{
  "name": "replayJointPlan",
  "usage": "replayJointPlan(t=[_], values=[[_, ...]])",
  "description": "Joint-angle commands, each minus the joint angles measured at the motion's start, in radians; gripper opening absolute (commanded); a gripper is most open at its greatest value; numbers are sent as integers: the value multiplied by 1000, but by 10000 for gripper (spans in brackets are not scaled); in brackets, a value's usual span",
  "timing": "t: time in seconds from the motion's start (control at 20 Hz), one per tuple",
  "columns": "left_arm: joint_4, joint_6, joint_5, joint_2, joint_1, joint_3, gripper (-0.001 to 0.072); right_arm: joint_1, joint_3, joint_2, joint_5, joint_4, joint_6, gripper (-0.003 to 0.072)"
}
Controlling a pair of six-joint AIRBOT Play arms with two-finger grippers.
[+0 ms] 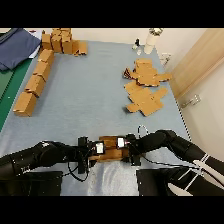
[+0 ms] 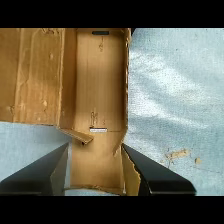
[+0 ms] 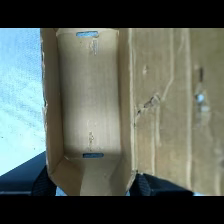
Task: Fold the box.
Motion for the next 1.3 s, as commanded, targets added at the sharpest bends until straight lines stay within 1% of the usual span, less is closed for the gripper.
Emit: replayJointPlan(t=[0.0, 0.1, 0.2, 0.25, 0.3, 0.35, 0.55, 0.7, 0.8, 0.85, 0.9, 0.95, 1.1, 1.15, 1.2, 1.25], values=[[-2, -36, -48, 5, 1, 1, 11, -1, 0, 0, 1, 0, 0, 507], [10, -77, -101, 33, 2, 1, 12, -1, 0, 0, 1, 0, 0, 508], [48, -89, -152, 85, 2, 0, 13, -1, 0, 0, 0, 0, 0, 508], [62, -89, -172, 114, 2, -1, 33, -1, 0, 0, 0, 0, 0, 508], [69, -89, -183, 144, 2, -6, 370, 0, 0, 0, 0, 0, 0, 508], [69, -89, -184, 171, 2, -11, 598, 0, 0, 0, 1, 0, 0, 508], [81, -89, -188, 257, 2, -33, 601, -1, 0, 0, 0, 0, 0, 508], [84, -89, -207, 267, 30, -40, 601, 0, 0, 0, 1, 0, 0, 508], [83, -89, -196, 267, 35, -40, 599, -1, 0, 0, 0, 0, 0, 508], [75, -89, -195, 266, 35, -40, 581, 0, 0, 0, 1, 0, 0, 508], [60, -89, -195, 266, 35, -40, 484, -1, 0, 0, 1, 0, 0, 508], [44, -89, -195, 266, 35, -39, 353, 0, 0, 0, 0, 0, 0, 508], [27, -89, -203, 225, 20, -26, 342, -1, 0, 0, 1, 0, 0, 508], [27, -87, -202, 201, 18, -21, 221, -1, 0, 0, 1, 0, 0, 508], [29, -82, -201, 172, 18, -13, 66, 0, 0, 0, 1, 0, 0, 508], [29, -74, -192, 147, 19, -7, 63, -1, 0, 0, 1, 0, 0, 508]])
